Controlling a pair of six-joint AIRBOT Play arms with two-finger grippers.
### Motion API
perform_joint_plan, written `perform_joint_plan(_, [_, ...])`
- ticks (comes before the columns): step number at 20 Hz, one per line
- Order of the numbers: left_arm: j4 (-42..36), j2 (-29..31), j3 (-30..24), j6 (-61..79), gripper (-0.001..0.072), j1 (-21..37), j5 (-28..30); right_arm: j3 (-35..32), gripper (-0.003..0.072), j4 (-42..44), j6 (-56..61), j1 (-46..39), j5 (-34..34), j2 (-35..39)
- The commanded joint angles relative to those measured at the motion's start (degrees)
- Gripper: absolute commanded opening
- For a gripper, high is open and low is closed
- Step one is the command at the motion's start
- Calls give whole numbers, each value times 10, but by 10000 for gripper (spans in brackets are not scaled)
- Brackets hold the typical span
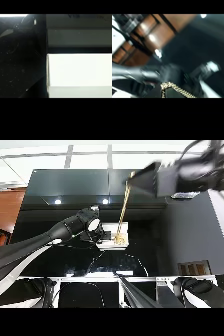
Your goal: Fold the box and place the chain.
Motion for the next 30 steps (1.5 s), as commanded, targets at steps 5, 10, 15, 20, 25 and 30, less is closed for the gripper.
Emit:
perform_joint_plan(5, [0, 0, 0, 0, 29, 0, 0, -231, 14, -45, 28, 34, -83, -5])
perform_joint_plan(10, [0, 0, 0, 0, 30, 0, 4, -318, 18, -43, 32, 52, -165, -24])
perform_joint_plan(15, [0, 0, 0, 0, 29, 0, 4, -318, 285, -56, 32, 42, -151, -42])
perform_joint_plan(20, [0, -1, 0, 0, 29, 0, 4, -318, 284, -128, 32, -83, -96, -8])
perform_joint_plan(25, [5, -3, 0, 0, 29, 0, 20, -318, 284, -129, 32, -98, -90, -3])
perform_joint_plan(30, [4, 2, 19, 0, 490, 0, 12, -318, 284, -144, 32, -73, -95, -3])
